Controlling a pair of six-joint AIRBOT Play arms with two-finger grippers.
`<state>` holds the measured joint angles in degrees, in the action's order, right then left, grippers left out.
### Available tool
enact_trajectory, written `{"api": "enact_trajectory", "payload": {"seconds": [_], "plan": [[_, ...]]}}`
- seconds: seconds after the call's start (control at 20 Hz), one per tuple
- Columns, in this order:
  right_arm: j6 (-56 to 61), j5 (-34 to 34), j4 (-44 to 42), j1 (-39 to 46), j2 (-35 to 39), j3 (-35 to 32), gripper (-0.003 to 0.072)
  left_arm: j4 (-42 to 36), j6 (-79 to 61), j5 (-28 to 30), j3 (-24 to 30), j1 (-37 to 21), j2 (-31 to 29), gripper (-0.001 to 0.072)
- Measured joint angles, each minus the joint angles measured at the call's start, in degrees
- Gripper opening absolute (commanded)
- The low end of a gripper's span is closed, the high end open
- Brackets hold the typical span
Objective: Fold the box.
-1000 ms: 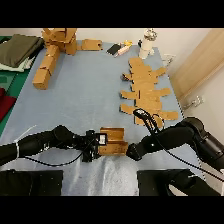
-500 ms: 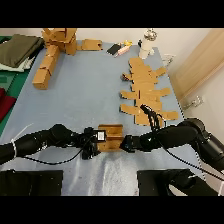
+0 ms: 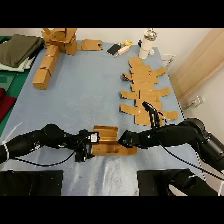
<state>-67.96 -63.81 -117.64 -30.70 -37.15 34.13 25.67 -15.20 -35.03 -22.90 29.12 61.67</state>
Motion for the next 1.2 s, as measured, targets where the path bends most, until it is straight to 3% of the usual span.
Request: {"api": "enact_trajectory", "payload": {"seconds": [0.3, 0.35, 0.4, 0.45, 0.5, 0.65, 0.9, 1.2], "plan": [[0.0, 0.8, -0.2, 0.0, -0.1, 0.0, 0.0694, 1.1, 1.0, 0.4, 1.3, -0.2, -0.6, 0.056], [0.0, 0.8, -0.5, 0.0, -0.2, 0.0, 0.0588, 1.1, 1.0, 0.5, 1.4, -0.3, -0.6, 0.056], [0.0, 0.8, -1.3, -0.1, -0.5, 0.0, 0.042, 1.1, 1.1, 0.6, 1.5, -0.3, -0.6, 0.056], [0.0, 0.7, -1.5, -0.1, -0.9, 0.0, 0.0169, 1.2, 1.1, 0.7, 1.5, -0.3, -0.6, 0.056], [0.0, 0.9, -2.1, -0.2, -1.6, 0.0, 0.0005, 1.2, 1.1, 0.7, 1.5, -0.3, -0.6, 0.056], [-0.3, 2.6, -4.5, -1.8, -4.5, 0.0, 0.0004, 1.0, 1.1, 0.9, 1.6, -0.3, -0.6, 0.056], [-7.1, 13.5, -11.1, -5.7, -11.3, 1.6, 0.0004, 1.0, 1.1, 0.9, 1.6, -0.3, -0.6, 0.056], [-13.7, 23.1, -11.3, -6.6, -21.6, 3.2, 0.0004, 0.9, 1.2, 1.0, 1.6, -0.3, -0.6, 0.056]]}}
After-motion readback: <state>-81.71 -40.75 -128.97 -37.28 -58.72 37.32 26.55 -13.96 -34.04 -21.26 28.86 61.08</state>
